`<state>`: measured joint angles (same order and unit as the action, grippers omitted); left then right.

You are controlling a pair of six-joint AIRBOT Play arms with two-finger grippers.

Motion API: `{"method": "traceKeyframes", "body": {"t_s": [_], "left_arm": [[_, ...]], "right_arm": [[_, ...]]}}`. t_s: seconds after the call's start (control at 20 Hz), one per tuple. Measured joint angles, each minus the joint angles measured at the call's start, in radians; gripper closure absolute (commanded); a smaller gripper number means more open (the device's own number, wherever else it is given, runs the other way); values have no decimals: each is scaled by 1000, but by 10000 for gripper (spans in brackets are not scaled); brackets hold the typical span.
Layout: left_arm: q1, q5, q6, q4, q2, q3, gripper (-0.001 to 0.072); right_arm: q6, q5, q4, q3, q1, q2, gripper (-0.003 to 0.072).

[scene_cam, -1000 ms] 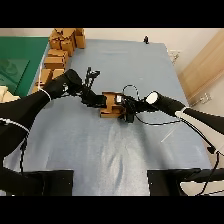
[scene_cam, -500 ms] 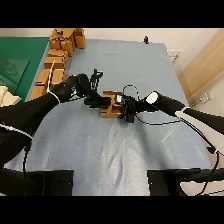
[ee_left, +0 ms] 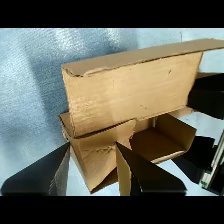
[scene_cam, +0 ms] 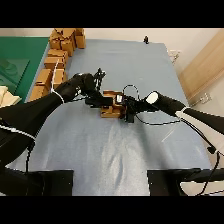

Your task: Fold the box.

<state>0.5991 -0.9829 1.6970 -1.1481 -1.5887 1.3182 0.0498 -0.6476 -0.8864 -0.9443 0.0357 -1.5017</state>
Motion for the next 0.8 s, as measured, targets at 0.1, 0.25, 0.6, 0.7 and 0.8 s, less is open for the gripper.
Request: {"method": "traceKeyframes", "body": {"t_s": [0.1, 0.25, 0.6, 0.7, 0.8], "left_arm": [[1, -31, 13, -3, 1, 12, 313], [2, -73, 39, -22, 3, 21, 313], [6, -140, 116, -132, -5, 25, 313], [6, -139, 139, -158, -8, 25, 312], [6, -126, 167, -190, -10, 26, 312]], "right_arm": [[1, 0, 0, 0, 0, 0, 234], [4, 0, -2, 0, 0, 0, 235], [1, 1, 0, 0, 1, 0, 235], [1, 1, 2, 0, 1, 0, 235], [1, 1, 2, 0, 1, 0, 235]]}}
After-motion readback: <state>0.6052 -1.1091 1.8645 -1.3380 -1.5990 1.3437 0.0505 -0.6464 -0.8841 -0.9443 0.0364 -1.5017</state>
